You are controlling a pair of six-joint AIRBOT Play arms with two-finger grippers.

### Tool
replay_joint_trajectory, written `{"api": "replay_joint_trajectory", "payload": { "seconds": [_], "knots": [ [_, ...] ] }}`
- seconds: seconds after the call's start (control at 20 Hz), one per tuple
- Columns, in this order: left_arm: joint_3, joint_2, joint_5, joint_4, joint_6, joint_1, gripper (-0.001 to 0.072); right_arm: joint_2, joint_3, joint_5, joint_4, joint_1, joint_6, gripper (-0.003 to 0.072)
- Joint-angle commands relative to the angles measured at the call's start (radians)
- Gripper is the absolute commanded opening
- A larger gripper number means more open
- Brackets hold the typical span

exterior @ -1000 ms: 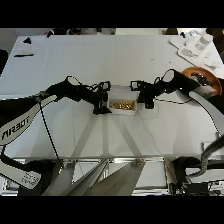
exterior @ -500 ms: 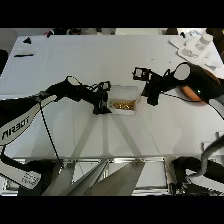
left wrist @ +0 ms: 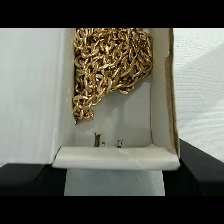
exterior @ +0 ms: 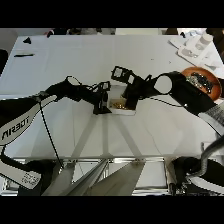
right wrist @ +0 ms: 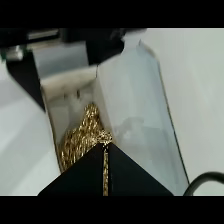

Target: Fold the box and place the chain.

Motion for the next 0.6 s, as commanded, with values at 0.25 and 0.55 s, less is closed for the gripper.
{"api": "replay_joint_trajectory", "payload": {
  "seconds": [0.25,0.55],
  "knots": [
    [0.0,0.0,0.0,0.0,0.0,0.0,0.023,-0.045,0.001,-0.051,-0.063,0.039,0.09,0.013],
    [0.0,0.0,0.0,0.0,0.0,0.0,0.023,-0.035,0.057,0.167,-0.079,0.039,0.091,0.0399]
  ]
}}
